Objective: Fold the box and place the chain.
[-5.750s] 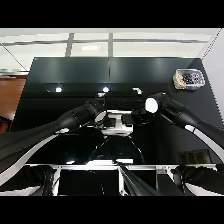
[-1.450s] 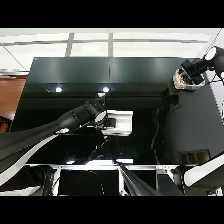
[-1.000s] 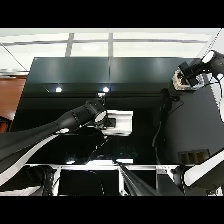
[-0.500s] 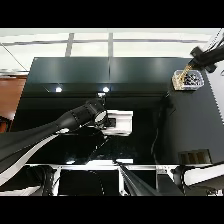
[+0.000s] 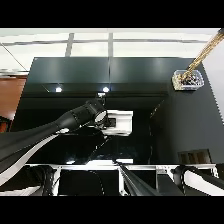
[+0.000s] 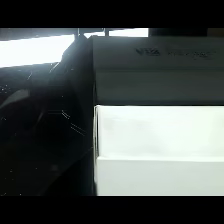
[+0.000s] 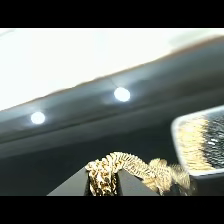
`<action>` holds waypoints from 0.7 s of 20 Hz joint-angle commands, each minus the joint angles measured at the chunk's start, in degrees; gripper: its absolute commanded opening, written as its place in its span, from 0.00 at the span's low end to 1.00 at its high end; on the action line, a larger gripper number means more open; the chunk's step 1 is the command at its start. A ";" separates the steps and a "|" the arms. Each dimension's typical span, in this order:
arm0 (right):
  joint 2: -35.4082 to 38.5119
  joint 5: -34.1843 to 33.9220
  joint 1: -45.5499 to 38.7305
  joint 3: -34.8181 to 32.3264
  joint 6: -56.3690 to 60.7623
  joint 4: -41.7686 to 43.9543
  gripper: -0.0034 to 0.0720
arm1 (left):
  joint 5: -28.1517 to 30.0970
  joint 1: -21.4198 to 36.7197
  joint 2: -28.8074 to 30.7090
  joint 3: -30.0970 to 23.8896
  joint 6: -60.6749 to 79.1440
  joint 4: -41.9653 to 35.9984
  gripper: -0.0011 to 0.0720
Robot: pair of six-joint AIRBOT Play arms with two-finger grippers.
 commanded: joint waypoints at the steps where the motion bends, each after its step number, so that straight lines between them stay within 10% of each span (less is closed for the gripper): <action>1: 7.15 7.48 0.00 0.00 -4.02 6.51 0.06 | 0.00 0.02 0.00 0.02 0.02 -0.02 0.05; 9: 26.40 17.38 10.71 -18.53 -6.64 10.88 0.06 | -0.17 0.00 0.00 0.02 0.02 -0.02 0.05; 14: 28.24 11.76 17.70 -26.29 -6.56 21.42 0.06 | -0.17 0.00 0.00 0.02 0.02 -0.02 0.05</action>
